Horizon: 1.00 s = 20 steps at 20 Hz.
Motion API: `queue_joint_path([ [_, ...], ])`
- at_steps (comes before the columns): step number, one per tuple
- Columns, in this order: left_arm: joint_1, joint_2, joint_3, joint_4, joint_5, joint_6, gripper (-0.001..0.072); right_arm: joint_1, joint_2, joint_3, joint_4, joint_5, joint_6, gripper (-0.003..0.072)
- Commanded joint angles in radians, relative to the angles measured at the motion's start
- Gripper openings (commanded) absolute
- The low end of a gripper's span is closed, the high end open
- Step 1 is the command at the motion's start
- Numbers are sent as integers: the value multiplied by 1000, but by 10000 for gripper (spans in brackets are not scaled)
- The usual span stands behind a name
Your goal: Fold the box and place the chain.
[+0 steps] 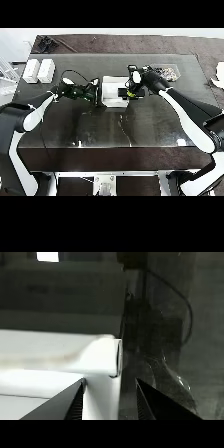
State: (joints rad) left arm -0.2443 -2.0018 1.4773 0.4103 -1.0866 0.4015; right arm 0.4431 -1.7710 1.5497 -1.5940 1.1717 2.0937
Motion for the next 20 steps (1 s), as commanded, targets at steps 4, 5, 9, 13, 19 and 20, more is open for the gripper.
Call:
queue_joint_path([
  [4, 2, 0, 0, -2, 5, -2, 524, 5, -35, 32, -41, 71, 55, 375],
  [5, 2, 0, 0, -2, 5, -2, 524, 5, -42, 40, -60, 90, 70, 375],
  [9, 2, 0, 0, -2, 5, -2, 524, 5, -58, 70, -66, 94, 84, 352],
  [13, 2, 0, 0, -2, 5, -2, 524, 8, -69, 82, -67, 94, 91, 313],
  [19, 2, 0, 0, -2, 5, -2, 524, 13, -69, 82, -68, 97, 98, 253],
  [20, 2, 0, 0, -2, 5, -2, 524, 13, -71, 82, -68, 97, 98, 231],
])
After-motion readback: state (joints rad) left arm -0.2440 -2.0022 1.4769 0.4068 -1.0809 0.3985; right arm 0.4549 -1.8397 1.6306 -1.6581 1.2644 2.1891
